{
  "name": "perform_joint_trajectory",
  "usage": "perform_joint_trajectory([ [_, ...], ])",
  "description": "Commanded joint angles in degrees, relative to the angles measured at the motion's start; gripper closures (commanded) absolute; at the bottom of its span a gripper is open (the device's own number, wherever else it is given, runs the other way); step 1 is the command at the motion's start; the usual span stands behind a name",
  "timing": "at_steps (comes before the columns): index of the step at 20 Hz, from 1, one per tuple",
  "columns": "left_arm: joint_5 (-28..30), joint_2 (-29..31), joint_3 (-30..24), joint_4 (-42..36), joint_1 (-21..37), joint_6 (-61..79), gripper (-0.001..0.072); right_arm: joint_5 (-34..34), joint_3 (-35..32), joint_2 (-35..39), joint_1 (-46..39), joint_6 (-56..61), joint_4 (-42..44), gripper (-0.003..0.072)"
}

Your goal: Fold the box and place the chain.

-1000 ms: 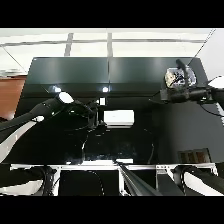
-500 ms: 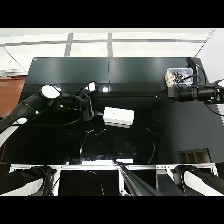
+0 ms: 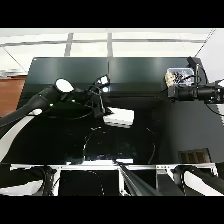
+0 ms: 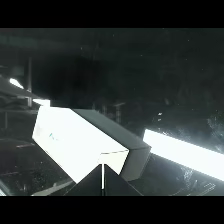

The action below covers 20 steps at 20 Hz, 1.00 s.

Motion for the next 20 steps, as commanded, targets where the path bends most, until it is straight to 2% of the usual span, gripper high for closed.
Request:
perform_joint_trajectory([
  [1, 0.0, -3.4, 1.2, -0.3, -1.8, -0.5, 0.0004, -0.1, 0.0, 0.0, 0.0, 0.0, 0.0, 0.0673],
  [6, -0.2, -5.1, 3.1, -1.6, -3.3, 1.3, 0.0004, -0.1, 0.0, 0.0, 0.0, 0.0, 0.0, 0.0673],
  [8, -3.3, -6.3, 5.2, -0.8, -3.7, 1.2, 0.0004, 0.0, 0.0, 0.0, 0.0, 0.0, -0.1, 0.0673],
  [13, -10.5, -10.4, 11.6, 8.9, -5.1, -4.9, 0.0006, -0.1, 0.0, 0.0, 0.0, 0.0, -0.1, 0.0673],
  [15, -13.4, -11.9, 13.1, 8.9, -5.1, -5.7, 0.0005, -0.1, 0.0, 0.0, 0.0, 0.0, -0.1, 0.0673],
  [20, -11.3, -11.9, 13.8, 12.7, -6.5, -5.4, 0.0005, -0.1, 0.0, 0.0, 0.0, 0.0, -0.1, 0.0673],
])
